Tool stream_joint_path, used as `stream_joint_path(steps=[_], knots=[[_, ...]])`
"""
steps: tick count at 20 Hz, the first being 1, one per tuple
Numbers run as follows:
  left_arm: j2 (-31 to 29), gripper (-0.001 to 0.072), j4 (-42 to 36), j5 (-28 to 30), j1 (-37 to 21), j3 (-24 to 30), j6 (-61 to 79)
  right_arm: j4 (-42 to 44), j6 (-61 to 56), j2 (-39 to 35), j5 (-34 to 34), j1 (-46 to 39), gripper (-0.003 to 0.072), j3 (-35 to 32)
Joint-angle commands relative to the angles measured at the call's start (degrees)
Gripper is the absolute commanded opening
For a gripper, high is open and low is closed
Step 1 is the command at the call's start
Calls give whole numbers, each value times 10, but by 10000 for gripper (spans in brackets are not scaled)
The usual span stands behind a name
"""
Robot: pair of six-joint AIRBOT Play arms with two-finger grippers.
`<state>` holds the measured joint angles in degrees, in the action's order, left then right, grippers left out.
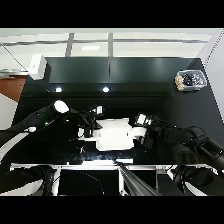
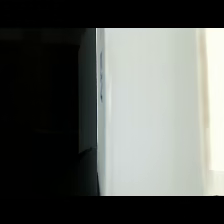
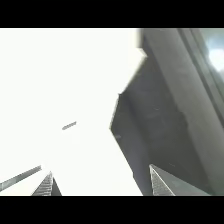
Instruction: Fold the box and place the chain.
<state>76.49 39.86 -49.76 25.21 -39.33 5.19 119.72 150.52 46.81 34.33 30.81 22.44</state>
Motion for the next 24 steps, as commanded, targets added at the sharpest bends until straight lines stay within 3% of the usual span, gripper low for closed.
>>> stream_joint_path(steps=[1, 4, 7, 15, 19, 24], knots=[[1, 28, 3, 3, 1, 0, 0, -2, 81, 11, 50, 22, 697, -1], [2, 28, 3, 3, 1, 0, 0, 10, 115, 18, 87, 23, 697, -1], [2, 27, 3, 3, 1, 0, 0, 32, 152, 39, 82, 34, 697, -1], [2, 28, 3, 3, 1, 0, 0, 55, 154, 70, 2, 112, 696, -1], [3, 27, 4, 3, 1, 0, 0, 50, 89, 70, -60, 124, 697, 5], [3, 28, 4, 3, 1, 0, 0, 11, 17, 70, 18, 92, 697, 55]])
